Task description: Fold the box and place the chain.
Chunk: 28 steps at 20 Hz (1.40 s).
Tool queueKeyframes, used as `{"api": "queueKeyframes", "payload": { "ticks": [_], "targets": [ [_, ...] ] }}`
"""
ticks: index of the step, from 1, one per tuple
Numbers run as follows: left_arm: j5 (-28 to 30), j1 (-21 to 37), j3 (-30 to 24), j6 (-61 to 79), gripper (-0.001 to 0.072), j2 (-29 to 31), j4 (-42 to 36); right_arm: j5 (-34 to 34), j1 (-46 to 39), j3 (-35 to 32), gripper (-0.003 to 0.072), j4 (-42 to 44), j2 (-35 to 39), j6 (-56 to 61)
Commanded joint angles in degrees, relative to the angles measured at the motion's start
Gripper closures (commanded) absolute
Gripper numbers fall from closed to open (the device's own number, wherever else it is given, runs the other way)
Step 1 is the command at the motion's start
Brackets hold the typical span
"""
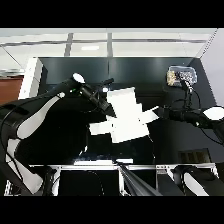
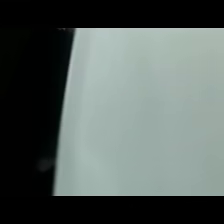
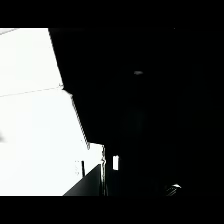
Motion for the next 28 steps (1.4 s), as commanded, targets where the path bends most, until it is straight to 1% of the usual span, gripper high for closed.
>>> {"api": "queueKeyframes", "payload": {
  "ticks": [1, 3, 5, 6, 7, 9, 10, 13, 14, 15, 16, 17, 19, 21, 22, 23, 25, 26, 28],
  "targets": [
    [-2.0, -0.2, 2.3, -1.6, 0.0435, -2.1, 1.2, 0.2, 0.0, 0.0, 0.0668, 0.0, 0.0, 0.0],
    [-2.0, -0.1, 2.4, -1.6, 0.0438, -2.3, 1.3, 0.5, 0.1, 0.0, 0.0668, -0.2, 0.0, 0.0],
    [-1.8, 0.3, 2.4, -0.8, 0.0625, -2.3, 1.2, 0.9, 0.0, 0.0, 0.0668, -0.4, 0.0, 0.0],
    [-1.7, 0.6, 2.4, 0.2, 0.0685, -2.3, 1.1, 1.0, 0.0, 0.0, 0.0667, -0.5, 0.0, 0.0],
    [-1.8, 0.9, 2.4, 0.1, 0.0686, -2.3, 1.0, 0.9, 0.0, 0.0, 0.0641, -0.5, 0.0, 0.0],
    [-2.3, 1.6, 2.4, 0.1, 0.0687, -2.0, 1.3, 1.4, 0.0, 0.2, 0.0075, -0.1, 0.0, 0.0],
    [-2.6, 2.1, 2.4, 0.1, 0.0688, -1.4, 2.1, 3.4, 0.0, 1.4, 0.0030, -0.6, 0.0, -0.6],
    [-4.5, 2.7, 2.0, 0.1, 0.0691, 3.6, 6.3, 11.8, 0.0, 8.2, 0.0032, -4.3, 0.0, -3.6],
    [-3.7, 2.1, 0.9, 0.4, 0.0691, 6.2, 8.1, 14.7, 0.0, 10.8, 0.0032, -5.8, 0.0, -5.3],
    [-1.7, 1.3, -1.6, 1.8, 0.0691, 9.6, 9.4, 16.2, 0.0, 12.7, 0.0032, -7.2, 0.0, -6.9],
    [1.0, 0.3, -4.9, 5.0, 0.0691, 12.9, 9.5, 16.3, 0.0, 14.1, 0.0032, -9.1, 0.0, -7.4],
    [5.0, -1.0, -9.6, 9.9, 0.0690, 16.8, 9.2, 15.6, 0.0, 14.8, 0.0032, -10.0, 0.0, -7.4],
    [16.0, -3.3, -19.5, 19.7, 0.0688, 24.4, 7.2, 14.1, 0.0, 14.8, 0.0032, -12.5, 0.0, -7.4],
    [25.2, -4.8, -26.8, 28.2, 0.0686, 29.8, 5.7, 13.0, 0.2, 14.8, 0.0032, -11.8, 0.0, -7.4],
    [27.4, -5.2, -28.7, 32.9, 0.0686, 30.7, 5.9, 11.9, 0.4, 14.8, 0.0033, -11.6, 0.0, -7.4],
    [28.2, -5.2, -29.7, 38.1, 0.0686, 30.4, 6.3, 11.8, 0.7, 14.6, 0.0032, -11.6, 0.0, -9.1],
    [28.7, -5.2, -29.9, 47.1, 0.0686, 28.4, 6.7, 11.9, 2.2, 13.5, 0.0032, -11.6, 0.0, -17.6],
    [29.9, -5.4, -29.9, 50.5, 0.0686, 27.5, 6.8, 11.9, 3.2, 12.5, 0.0032, -11.7, 0.0, -21.8],
    [34.0, -5.7, -29.7, 52.6, 0.0686, 26.2, 7.6, 11.9, 5.2, 10.0, 0.0033, -11.8, 0.0, -30.4]
  ]
}}
